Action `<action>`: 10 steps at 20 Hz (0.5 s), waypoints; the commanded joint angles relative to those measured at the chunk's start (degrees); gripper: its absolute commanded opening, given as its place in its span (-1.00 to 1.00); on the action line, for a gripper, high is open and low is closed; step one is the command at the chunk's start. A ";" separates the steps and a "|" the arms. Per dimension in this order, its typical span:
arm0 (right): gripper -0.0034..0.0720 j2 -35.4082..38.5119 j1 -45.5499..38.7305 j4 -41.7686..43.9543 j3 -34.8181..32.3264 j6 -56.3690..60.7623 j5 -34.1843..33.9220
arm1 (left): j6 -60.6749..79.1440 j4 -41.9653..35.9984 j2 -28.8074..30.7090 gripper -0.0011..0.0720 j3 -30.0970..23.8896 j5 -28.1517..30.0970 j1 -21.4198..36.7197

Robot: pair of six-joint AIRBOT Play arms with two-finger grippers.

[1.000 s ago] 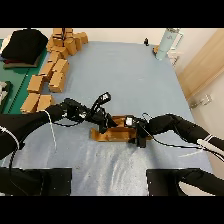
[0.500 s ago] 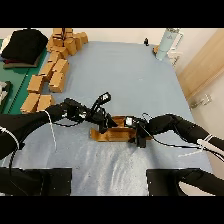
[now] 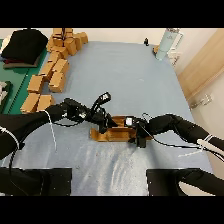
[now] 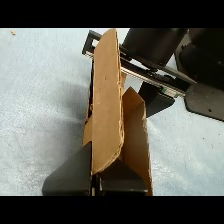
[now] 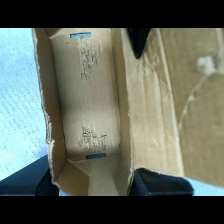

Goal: Fold the box.

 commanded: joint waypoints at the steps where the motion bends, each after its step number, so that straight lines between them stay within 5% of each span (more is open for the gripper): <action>1: 0.41 0.04 0.02 0.02 0.00 0.02 -0.13 | 0.00 -0.02 0.09 -0.93 0.04 0.52 0.04; 2: 0.41 0.04 0.02 0.02 0.00 0.02 -0.15 | 0.00 -0.02 0.09 -0.93 0.07 0.52 0.07; 4: 0.41 0.04 0.02 0.02 0.00 0.02 -0.15 | -1.16 -0.28 0.09 0.00 0.07 0.90 0.07; 10: 0.41 0.02 0.02 0.07 -0.02 0.02 -0.15 | -9.05 4.22 5.09 0.05 0.11 0.92 2.91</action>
